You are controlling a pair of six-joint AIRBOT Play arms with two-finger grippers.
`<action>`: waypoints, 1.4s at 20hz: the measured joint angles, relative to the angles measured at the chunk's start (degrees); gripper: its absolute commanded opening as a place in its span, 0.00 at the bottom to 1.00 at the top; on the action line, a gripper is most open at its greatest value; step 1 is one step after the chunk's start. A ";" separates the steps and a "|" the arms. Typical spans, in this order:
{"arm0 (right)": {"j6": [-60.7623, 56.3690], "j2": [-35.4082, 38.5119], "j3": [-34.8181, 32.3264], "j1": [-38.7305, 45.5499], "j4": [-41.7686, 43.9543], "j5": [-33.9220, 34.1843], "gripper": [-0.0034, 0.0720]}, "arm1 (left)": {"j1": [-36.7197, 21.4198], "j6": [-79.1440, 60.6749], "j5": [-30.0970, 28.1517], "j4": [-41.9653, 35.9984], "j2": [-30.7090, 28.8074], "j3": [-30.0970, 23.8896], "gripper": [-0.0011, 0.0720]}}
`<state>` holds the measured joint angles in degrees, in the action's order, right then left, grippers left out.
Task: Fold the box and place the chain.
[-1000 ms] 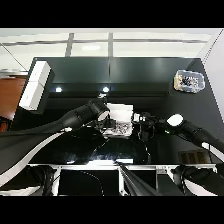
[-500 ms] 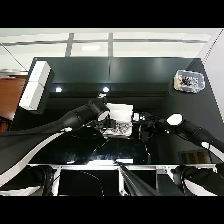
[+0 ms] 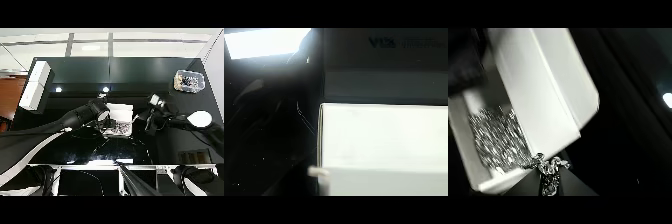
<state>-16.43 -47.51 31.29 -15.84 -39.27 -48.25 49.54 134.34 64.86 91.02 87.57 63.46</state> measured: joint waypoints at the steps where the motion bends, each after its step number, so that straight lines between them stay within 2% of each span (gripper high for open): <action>1: -3.26 1.60 1.14 0.22 0.59 -1.90 0.10 | 0.00 0.00 -0.02 0.00 0.00 0.02 0.06; 5: -12.90 4.31 3.45 0.37 8.09 -6.01 0.10 | 0.00 0.00 -0.13 0.00 0.00 0.00 0.06; 6: -15.02 4.42 3.72 0.13 9.27 -6.21 0.13 | 0.00 0.02 -0.13 0.00 0.00 0.00 0.06; 7: -17.05 4.39 3.91 -0.22 9.77 -6.40 0.34 | 0.00 0.02 -0.13 0.00 0.00 0.00 0.06; 9: -20.70 4.22 4.13 -0.92 9.88 -6.71 0.81 | 0.00 0.02 -0.15 0.00 0.02 -0.02 0.06; 10: -22.23 4.17 4.20 -1.03 9.40 -6.86 0.85 | 0.00 0.02 -0.22 0.00 0.11 -0.04 0.06; 13: -24.85 4.15 4.46 0.66 8.11 -7.41 0.85 | -0.07 -0.07 -0.35 -0.02 0.31 0.02 0.06; 21: -26.69 4.15 5.18 13.92 7.28 -14.25 0.85 | -0.61 1.84 0.31 0.13 0.83 2.82 0.06; 22: -26.73 4.15 5.18 14.93 7.32 -14.73 0.85 | -0.72 2.36 0.50 -0.09 0.90 3.02 0.22; 23: -26.80 4.15 5.18 15.65 7.23 -15.19 0.85 | -0.81 2.80 0.37 -0.68 0.98 3.23 0.53; 24: -26.84 4.15 5.18 16.22 7.26 -15.43 0.85 | -0.85 3.15 0.22 -1.29 1.05 3.50 0.73; 28: -26.84 4.15 5.18 17.29 7.23 -16.35 0.85 | -0.98 -0.59 2.47 -3.06 0.63 6.23 0.73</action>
